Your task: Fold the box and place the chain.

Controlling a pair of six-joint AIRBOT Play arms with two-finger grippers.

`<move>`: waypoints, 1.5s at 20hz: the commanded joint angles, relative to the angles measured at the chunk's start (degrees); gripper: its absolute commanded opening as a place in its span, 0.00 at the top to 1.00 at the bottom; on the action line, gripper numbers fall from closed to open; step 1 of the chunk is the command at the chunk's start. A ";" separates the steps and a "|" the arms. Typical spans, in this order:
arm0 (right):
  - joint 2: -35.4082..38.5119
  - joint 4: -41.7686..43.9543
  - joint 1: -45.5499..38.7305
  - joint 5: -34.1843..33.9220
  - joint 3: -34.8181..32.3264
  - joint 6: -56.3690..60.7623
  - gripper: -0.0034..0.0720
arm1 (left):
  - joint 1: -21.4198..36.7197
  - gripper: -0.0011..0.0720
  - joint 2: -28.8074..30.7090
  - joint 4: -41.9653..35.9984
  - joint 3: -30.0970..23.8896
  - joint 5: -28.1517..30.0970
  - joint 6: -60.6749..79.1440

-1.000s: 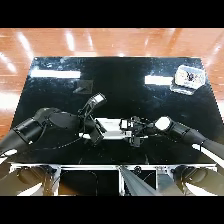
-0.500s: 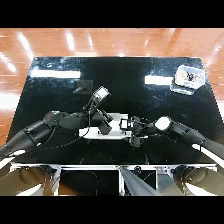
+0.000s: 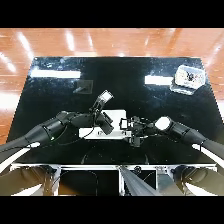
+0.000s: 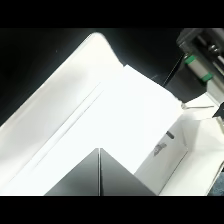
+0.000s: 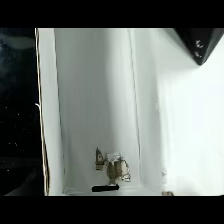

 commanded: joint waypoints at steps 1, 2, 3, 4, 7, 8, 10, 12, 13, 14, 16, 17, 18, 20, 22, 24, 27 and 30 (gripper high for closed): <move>0.00 -0.02 0.07 0.00 -0.02 -0.07 0.24 | 0.09 0.96 -0.35 0.37 0.22 1.62 -0.26; 0.00 -0.02 0.04 0.00 -0.02 -0.07 0.24 | 0.20 0.96 0.28 0.79 0.48 1.81 -0.24; 0.00 0.00 0.07 0.00 -0.02 -0.07 0.24 | 0.59 0.96 1.40 1.31 0.81 2.49 -0.24; 0.00 -0.02 0.04 0.00 -0.02 -0.07 0.24 | 1.22 0.96 2.67 2.47 1.16 4.13 -0.26; 0.00 -0.02 0.07 0.00 -0.02 -0.07 0.24 | 4.44 0.96 8.04 9.03 1.22 13.09 -0.26; 0.00 -0.02 0.07 0.00 -0.02 -0.07 0.24 | 5.62 0.96 10.08 13.27 1.16 16.09 -0.39; 0.00 0.00 0.07 0.00 -0.02 -0.07 0.24 | 8.87 0.96 14.62 20.74 1.14 19.82 -2.58; 0.00 0.00 0.07 -0.02 -0.02 -0.07 0.24 | 12.79 0.96 19.26 21.66 1.07 22.56 -3.67; 0.00 0.00 0.07 -0.02 -0.02 -0.07 0.24 | 13.38 0.96 21.64 21.88 0.83 23.96 -2.49; 0.00 0.00 0.07 -0.02 -0.02 -0.07 0.24 | 13.11 0.96 23.69 22.51 0.57 24.79 -1.44; 0.00 0.00 0.07 -0.04 -0.02 -0.07 0.24 | 12.46 0.96 26.91 23.28 -0.96 26.12 -1.40; 0.00 0.00 0.07 -0.04 -0.02 -0.07 0.24 | 12.44 0.96 27.96 23.34 -1.81 28.13 -1.31; 0.00 -0.02 0.07 -0.02 -0.02 -0.07 0.24 | 12.35 0.96 29.03 23.74 -2.27 30.95 -1.31; 0.00 0.00 0.04 -0.02 -0.02 -0.07 0.24 | 12.63 0.96 32.09 24.96 -3.63 34.60 -2.45; 0.00 0.00 0.07 -0.04 -0.02 -0.07 0.24 | 13.62 0.96 34.51 24.61 -6.03 33.83 -3.21; 0.00 -0.02 0.04 -0.02 -0.02 -0.04 0.24 | 14.32 0.96 34.58 26.99 -8.57 32.98 -1.46; 0.00 -0.02 0.04 -0.02 -0.02 -0.04 0.24 | 14.29 0.96 33.55 28.61 -8.85 28.70 -1.62; 0.00 0.00 0.07 -0.04 -0.02 -0.04 0.23 | 14.32 0.95 32.39 24.06 -9.44 21.33 -1.57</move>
